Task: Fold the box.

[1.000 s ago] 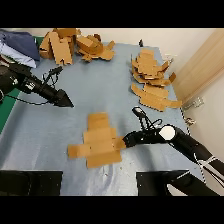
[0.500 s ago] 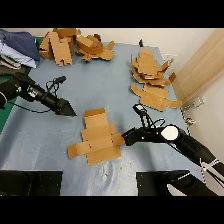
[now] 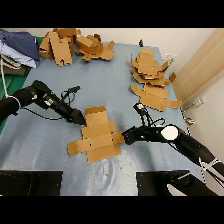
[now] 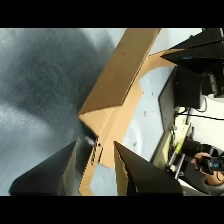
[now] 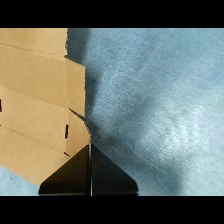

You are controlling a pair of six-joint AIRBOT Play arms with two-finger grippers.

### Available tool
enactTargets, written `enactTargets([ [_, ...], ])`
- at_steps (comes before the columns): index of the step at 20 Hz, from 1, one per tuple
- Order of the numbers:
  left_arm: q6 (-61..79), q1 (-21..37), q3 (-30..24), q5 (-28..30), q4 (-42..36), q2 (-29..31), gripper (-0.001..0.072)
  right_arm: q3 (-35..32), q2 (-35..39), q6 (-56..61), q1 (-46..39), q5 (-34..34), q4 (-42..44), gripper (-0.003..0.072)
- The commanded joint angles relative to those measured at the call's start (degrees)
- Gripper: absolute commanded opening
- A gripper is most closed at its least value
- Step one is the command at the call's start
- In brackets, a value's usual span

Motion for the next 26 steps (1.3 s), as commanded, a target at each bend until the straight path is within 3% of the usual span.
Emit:
enactTargets([
  [1, 0.68, -3.52, -0.28, 4.22, -1.07, -0.04, 0.0368, 0.04, -0.04, 0.28, 0.20, 1.49, 0.42, 0.0003],
  [6, 2.73, -3.61, -0.28, 7.23, -4.13, -0.13, 0.0368, 0.04, 0.00, 0.50, 0.20, 2.27, 0.83, 0.0003],
  [9, 6.67, -3.63, -0.28, 5.55, -10.88, -1.66, 0.0351, 0.04, 0.00, 0.79, 0.20, 2.21, 0.81, 0.0003],
  [11, 9.11, -3.65, -0.28, 3.32, -13.14, -3.26, 0.0222, 0.04, 0.00, 0.87, 0.20, 2.19, 0.81, 0.0004],
  [13, 9.92, -3.63, -0.28, 1.42, -13.09, -4.48, 0.0210, 0.04, 0.00, 0.90, 0.17, 1.95, 0.79, 0.0003],
  [14, 11.47, -3.63, -0.28, 0.39, -13.03, -4.68, 0.0020, 0.04, 0.00, 0.90, 0.17, 1.97, 0.76, 0.0004],
  [19, 17.31, -3.52, 0.44, -0.09, -13.38, -4.44, 0.0015, 0.04, 0.00, 2.47, 0.15, 1.90, 0.20, 0.0006],
  [20, 18.51, -3.52, 0.81, -0.17, -13.38, -4.42, 0.0015, 0.04, 0.00, 3.56, 0.11, 1.60, 0.20, 0.0092],
  [21, 20.09, -3.52, 1.22, -0.44, -13.38, -4.26, 0.0015, 0.04, 0.00, 5.77, 0.07, 0.52, 0.17, 0.0232],
  [26, 26.01, -3.52, 1.84, 1.20, -12.72, 1.01, 0.0015, 0.04, 0.00, 15.91, -1.46, -4.57, -2.93, 0.0246],
])
